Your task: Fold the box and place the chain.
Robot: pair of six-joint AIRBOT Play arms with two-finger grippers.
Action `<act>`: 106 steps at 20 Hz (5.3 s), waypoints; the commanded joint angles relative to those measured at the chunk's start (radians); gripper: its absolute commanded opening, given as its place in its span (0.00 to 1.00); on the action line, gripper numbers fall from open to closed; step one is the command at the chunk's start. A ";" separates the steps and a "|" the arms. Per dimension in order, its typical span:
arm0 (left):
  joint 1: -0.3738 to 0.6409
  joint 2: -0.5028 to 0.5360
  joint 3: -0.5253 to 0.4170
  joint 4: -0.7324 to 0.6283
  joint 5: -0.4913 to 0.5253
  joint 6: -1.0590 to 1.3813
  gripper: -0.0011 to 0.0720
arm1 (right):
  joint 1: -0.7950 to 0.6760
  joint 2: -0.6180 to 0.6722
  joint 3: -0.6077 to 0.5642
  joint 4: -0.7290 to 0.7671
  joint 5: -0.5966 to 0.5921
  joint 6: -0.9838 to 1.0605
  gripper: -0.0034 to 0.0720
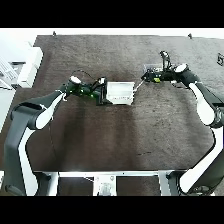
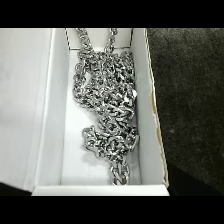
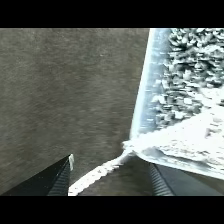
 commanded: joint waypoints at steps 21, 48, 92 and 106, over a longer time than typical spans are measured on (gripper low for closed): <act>0.001 0.000 0.001 0.000 0.000 0.000 0.67 | -0.018 0.285 0.053 0.199 0.230 -0.138 0.06; 0.001 0.000 0.001 0.000 0.000 0.000 0.67 | 0.305 0.660 -0.180 0.071 0.254 -0.108 0.06; 0.001 0.000 0.001 0.000 0.000 0.000 0.67 | 0.319 0.693 -0.337 0.097 -0.059 -0.145 0.06; 0.001 0.000 0.000 0.000 0.000 0.000 0.67 | 0.324 0.498 -0.617 0.116 -0.147 -0.173 0.07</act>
